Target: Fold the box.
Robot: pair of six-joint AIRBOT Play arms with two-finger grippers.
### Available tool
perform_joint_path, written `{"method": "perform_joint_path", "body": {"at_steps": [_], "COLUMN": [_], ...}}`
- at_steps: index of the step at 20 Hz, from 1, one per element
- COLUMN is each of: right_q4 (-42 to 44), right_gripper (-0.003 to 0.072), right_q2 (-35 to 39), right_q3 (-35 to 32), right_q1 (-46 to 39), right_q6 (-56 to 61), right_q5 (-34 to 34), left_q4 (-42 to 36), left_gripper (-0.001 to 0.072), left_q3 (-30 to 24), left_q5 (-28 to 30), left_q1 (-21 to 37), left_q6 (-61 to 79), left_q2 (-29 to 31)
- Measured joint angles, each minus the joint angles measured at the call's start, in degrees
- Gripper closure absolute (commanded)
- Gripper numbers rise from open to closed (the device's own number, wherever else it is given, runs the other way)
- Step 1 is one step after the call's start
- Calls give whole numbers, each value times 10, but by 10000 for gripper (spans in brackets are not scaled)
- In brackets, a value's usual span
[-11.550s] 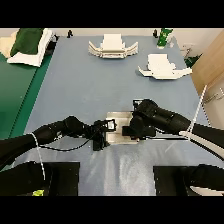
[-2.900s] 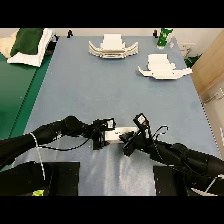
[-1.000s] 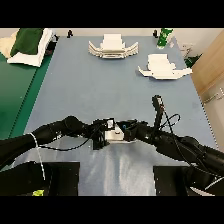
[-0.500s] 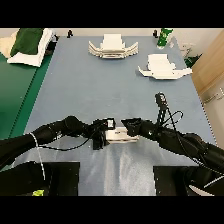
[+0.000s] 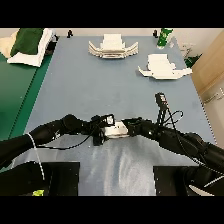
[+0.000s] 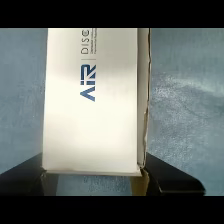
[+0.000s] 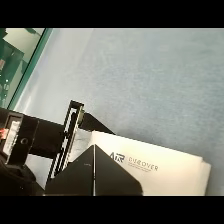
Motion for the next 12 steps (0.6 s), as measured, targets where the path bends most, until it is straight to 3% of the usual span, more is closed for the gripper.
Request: {"method": "perform_joint_path", "body": {"at_steps": [6,9,12], "right_q4": [-2,-2,-2], "right_gripper": [680,680,680], "right_q2": [0,0,0], "right_q3": [0,0,0], "right_q1": [0,-12,-40], "right_q6": [0,0,11], "right_q5": [12,15,16], "left_q4": [2,45,133], "left_gripper": [342,342,342], "left_q3": [0,0,6], "left_q5": [28,31,27], "left_q1": [38,104,212], "left_q6": [-69,-157,-268], "left_q2": [10,25,35]}}
